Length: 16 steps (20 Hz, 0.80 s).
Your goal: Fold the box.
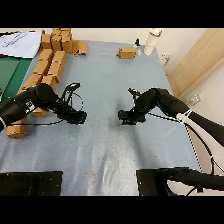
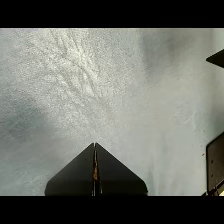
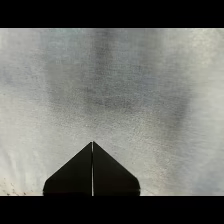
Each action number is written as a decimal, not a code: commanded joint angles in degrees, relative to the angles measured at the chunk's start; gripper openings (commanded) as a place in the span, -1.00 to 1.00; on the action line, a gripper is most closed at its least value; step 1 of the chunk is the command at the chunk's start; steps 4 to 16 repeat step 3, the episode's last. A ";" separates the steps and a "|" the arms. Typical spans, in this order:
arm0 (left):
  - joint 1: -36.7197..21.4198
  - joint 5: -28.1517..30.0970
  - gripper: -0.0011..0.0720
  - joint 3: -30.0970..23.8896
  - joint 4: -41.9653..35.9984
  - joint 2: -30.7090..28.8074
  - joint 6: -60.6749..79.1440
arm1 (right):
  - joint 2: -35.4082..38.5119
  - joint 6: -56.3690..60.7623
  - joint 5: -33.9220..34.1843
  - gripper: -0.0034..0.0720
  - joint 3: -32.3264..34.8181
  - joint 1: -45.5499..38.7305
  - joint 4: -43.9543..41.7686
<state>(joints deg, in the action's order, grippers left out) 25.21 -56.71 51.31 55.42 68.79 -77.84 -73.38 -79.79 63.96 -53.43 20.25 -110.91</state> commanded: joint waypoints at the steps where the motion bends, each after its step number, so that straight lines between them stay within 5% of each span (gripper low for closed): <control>1: 0.13 -0.74 -0.94 0.04 -0.31 0.13 -0.17 | -0.11 -0.20 0.02 -0.90 -0.07 0.13 0.11; 16: 0.13 -0.74 -0.94 0.04 -0.31 0.13 -0.17 | -0.11 -0.22 0.02 -0.90 -0.07 0.13 0.11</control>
